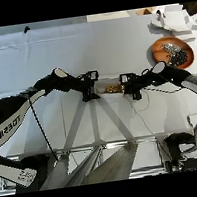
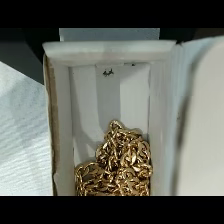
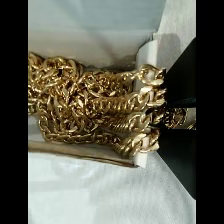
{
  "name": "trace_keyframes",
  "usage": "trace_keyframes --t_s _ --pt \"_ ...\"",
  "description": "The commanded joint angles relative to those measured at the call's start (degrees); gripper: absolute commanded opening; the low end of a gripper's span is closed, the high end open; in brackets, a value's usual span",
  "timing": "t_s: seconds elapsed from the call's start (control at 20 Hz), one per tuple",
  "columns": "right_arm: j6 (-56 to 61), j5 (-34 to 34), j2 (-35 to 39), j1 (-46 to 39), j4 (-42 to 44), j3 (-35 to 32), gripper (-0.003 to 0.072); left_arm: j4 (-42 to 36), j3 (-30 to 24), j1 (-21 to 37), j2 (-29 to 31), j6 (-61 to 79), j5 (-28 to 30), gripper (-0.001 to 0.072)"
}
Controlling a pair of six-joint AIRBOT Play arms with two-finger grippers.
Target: Fold the box and place the chain.
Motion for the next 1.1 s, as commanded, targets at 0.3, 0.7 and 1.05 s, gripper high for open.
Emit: trace_keyframes --t_s 0.3,0.7,1.05 --pt "11.5 -5.8 7.7 0.1 -5.1 0.0 0.0008 0.0 0.0 0.0 0.0 0.0 0.1 0.0188" --pt "16.7 2.5 20.7 0.1 -6.6 0.1 0.0008 0.0 0.0 0.0 0.0 0.0 0.1 0.0188" --pt "17.4 2.0 22.9 3.7 8.5 0.1 0.0009 0.0 0.0 0.0 0.0 0.0 0.1 0.0188"
